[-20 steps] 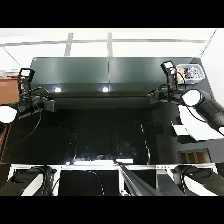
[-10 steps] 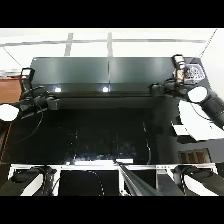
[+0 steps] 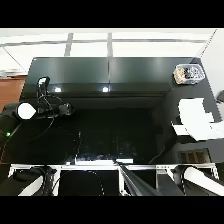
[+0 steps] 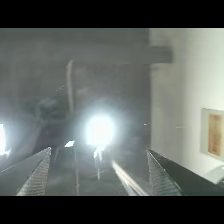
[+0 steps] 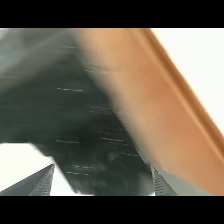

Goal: Fold the box and place the chain.

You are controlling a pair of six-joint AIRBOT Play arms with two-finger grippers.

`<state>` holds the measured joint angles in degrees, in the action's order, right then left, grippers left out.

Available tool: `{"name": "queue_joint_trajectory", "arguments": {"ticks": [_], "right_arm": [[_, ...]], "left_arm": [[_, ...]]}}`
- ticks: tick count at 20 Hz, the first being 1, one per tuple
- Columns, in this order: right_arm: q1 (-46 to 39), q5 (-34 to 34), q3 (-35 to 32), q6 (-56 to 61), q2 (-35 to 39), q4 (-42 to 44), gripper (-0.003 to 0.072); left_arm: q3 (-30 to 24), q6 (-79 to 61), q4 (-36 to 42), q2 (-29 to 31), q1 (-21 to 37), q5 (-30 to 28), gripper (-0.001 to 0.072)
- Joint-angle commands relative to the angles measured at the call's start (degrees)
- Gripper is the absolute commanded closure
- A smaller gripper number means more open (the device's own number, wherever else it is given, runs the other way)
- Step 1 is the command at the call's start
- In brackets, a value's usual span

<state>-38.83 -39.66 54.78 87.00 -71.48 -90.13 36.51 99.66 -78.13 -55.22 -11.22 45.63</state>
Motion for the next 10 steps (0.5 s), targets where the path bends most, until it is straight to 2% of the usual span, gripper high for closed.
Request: {"name": "queue_joint_trajectory", "arguments": {"ticks": [1,3,5,8,9,10], "right_arm": [[-10.64,-18.01,11.63,-16.24,-8.37,0.59,-0.0017],[-11.41,-28.37,17.03,-27.39,-13.35,4.22,-0.0017],[-11.04,-30.86,17.33,-29.57,-16.50,7.39,-0.0017],[-10.23,-32.50,17.31,-30.60,-18.99,4.33,0.0004],[-10.23,-32.57,17.31,-30.67,-19.15,4.31,0.0163],[-10.25,-32.63,17.31,-30.67,-19.02,3.93,0.0216]], "left_arm": [[0.44,11.96,-6.67,-0.42,-0.63,3.82,0.0024],[0.44,12.04,-6.64,-0.42,-0.63,1.97,0.0024],[0.44,12.04,-4.55,-0.42,-0.63,-0.50,0.0024],[0.44,11.96,-1.92,-0.42,-0.66,-1.07,0.0024],[0.44,11.69,-1.95,-0.42,-0.63,-1.07,0.0024],[0.44,11.69,-1.97,-0.42,-0.63,-1.22,0.0024]]}}
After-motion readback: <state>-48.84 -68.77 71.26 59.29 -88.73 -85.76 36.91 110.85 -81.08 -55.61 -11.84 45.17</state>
